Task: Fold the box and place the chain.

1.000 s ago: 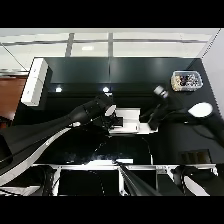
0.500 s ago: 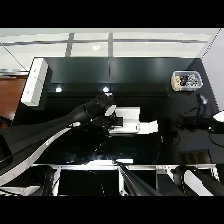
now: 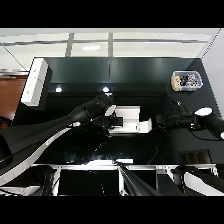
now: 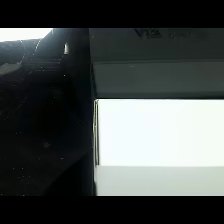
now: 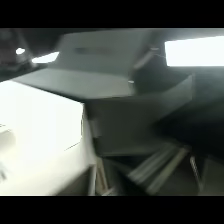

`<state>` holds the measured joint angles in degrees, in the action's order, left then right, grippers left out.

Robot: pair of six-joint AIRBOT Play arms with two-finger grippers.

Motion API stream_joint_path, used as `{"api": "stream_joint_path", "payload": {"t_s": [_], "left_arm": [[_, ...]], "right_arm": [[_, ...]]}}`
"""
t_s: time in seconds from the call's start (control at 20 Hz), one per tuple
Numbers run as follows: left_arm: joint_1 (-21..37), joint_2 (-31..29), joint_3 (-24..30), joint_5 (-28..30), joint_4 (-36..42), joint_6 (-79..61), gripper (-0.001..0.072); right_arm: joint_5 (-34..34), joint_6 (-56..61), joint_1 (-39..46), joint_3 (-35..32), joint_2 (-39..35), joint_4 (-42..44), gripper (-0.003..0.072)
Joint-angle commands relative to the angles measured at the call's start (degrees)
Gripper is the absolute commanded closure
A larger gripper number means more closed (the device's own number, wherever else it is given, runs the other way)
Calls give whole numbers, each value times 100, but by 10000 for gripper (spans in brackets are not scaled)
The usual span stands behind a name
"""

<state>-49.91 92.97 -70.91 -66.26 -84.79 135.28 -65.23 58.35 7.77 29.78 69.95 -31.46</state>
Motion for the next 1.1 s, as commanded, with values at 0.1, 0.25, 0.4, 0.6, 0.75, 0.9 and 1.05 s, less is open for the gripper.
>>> {"api": "stream_joint_path", "payload": {"t_s": [0.1,0.25,0.4,0.6,0.75,0.9,1.05], "left_arm": [[2,2,0,-2,0,-4,683],[2,2,0,-2,0,-4,683],[2,2,0,-2,0,-2,683],[2,2,0,-2,0,-4,683],[2,2,0,-2,0,-4,683],[2,2,0,-2,0,-2,683],[2,2,0,-2,0,-2,683]], "right_arm": [[-1045,-249,-127,501,63,245,20],[-953,-240,-345,514,63,188,23],[-520,68,-874,525,63,79,80],[-94,713,-1467,723,63,-31,152],[291,1419,-1978,874,63,-780,153],[664,2271,-2441,1141,63,-1847,224],[824,3018,-2889,1366,68,-2590,225]]}}
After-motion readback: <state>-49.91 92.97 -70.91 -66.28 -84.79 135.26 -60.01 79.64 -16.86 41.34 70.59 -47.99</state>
